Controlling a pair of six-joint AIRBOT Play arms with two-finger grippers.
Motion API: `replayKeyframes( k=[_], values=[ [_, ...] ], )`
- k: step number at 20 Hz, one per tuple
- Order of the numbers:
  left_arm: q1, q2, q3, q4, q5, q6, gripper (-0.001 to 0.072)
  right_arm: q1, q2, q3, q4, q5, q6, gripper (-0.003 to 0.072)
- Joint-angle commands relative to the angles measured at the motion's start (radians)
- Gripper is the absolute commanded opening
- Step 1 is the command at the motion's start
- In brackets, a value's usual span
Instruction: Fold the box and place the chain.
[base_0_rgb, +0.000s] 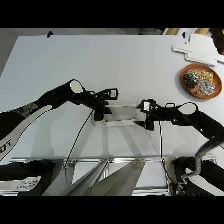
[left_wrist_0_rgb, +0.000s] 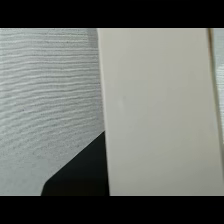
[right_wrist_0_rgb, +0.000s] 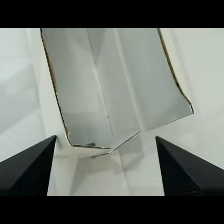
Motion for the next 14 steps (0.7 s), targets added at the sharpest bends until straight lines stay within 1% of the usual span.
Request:
replayKeyframes(
  k=[1, 5, 7, 10, 14],
  values=[
    [0.000, 0.000, 0.000, 0.000, 0.000, 0.000, 0.0008, -0.007, -0.014, 0.000, 0.017, 0.024, -0.040, 0.0695],
    [0.000, 0.000, 0.000, 0.000, 0.000, 0.000, 0.0008, -0.006, -0.077, 0.000, 0.067, 0.047, -0.142, 0.0695],
    [0.000, 0.000, 0.000, 0.000, 0.001, 0.000, 0.0008, 0.005, -0.108, 0.000, 0.070, 0.042, -0.143, 0.0695],
    [0.000, 0.000, 0.000, 0.000, 0.000, 0.000, 0.0008, 0.044, -0.132, 0.004, 0.139, 0.039, -0.216, 0.0695],
    [0.000, 0.000, 0.000, 0.000, 0.000, 0.000, 0.0008, 0.051, -0.174, 0.027, 0.149, 0.045, -0.208, 0.0695]
  ],
)
